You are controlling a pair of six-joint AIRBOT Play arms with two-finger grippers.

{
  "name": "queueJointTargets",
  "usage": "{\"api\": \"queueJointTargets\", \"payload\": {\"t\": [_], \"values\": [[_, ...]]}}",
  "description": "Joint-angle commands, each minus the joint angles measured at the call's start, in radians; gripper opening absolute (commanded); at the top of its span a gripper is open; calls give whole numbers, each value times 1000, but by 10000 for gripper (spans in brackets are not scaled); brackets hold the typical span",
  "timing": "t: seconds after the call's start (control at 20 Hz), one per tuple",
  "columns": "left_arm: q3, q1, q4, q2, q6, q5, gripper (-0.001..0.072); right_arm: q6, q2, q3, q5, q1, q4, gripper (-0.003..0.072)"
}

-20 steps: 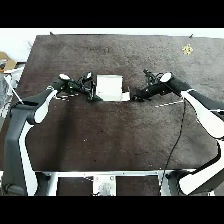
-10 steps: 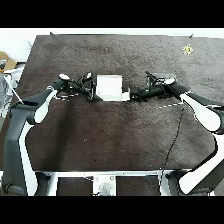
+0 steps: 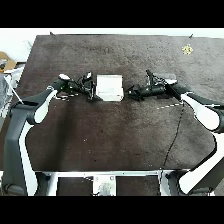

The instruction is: Fold the box and place the chain.

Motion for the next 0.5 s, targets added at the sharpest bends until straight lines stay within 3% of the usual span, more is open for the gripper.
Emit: {"api": "queueJointTargets", "payload": {"t": [0.0, 0.45], "values": [[1, 0, 0, 0, 0, 0, 474, -9, -1, 1, 43, -3, 33, 442], [1, 0, 0, 0, 0, 0, 474, -3, -1, 41, 74, 3, 53, 442]]}}
